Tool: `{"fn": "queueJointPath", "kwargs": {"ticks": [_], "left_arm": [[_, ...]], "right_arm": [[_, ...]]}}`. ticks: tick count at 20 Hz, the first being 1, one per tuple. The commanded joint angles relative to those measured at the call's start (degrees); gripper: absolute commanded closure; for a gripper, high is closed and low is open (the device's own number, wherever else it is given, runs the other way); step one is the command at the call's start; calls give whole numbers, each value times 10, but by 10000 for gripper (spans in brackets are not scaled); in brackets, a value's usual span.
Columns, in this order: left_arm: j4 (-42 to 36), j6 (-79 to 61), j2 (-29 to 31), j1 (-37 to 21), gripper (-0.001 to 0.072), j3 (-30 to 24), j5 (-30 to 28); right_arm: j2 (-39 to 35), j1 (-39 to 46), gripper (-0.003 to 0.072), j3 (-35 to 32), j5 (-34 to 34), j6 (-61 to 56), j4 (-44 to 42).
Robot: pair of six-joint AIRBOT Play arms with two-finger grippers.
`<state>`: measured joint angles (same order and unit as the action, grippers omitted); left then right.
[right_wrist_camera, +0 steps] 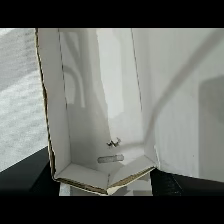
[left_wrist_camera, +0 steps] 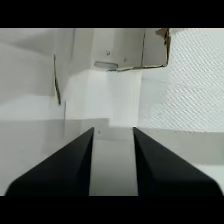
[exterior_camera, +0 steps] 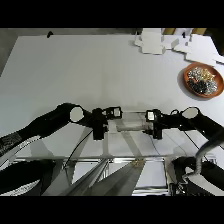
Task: Fold the box and place the chain.
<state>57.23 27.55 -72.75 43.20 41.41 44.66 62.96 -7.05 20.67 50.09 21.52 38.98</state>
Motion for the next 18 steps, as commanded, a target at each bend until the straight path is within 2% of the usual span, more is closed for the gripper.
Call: {"fn": "queueJointPath", "kwargs": {"ticks": [1,4,12,14,16,18], "left_arm": [[-25,-124,1,-1,376,-10,-58],[-28,-128,-8,-1,359,-10,-83],[-80,-175,-30,14,363,-10,-94],[-90,-175,-30,23,372,-10,-92],[-115,-175,-31,26,444,-10,-92],[-138,-175,-35,26,450,-10,-94]], "right_arm": [[0,0,289,0,0,0,0],[0,0,289,0,0,0,0],[0,0,289,0,0,0,0],[0,0,289,0,0,0,0],[0,0,289,0,0,0,0],[0,0,289,0,0,0,0]]}}
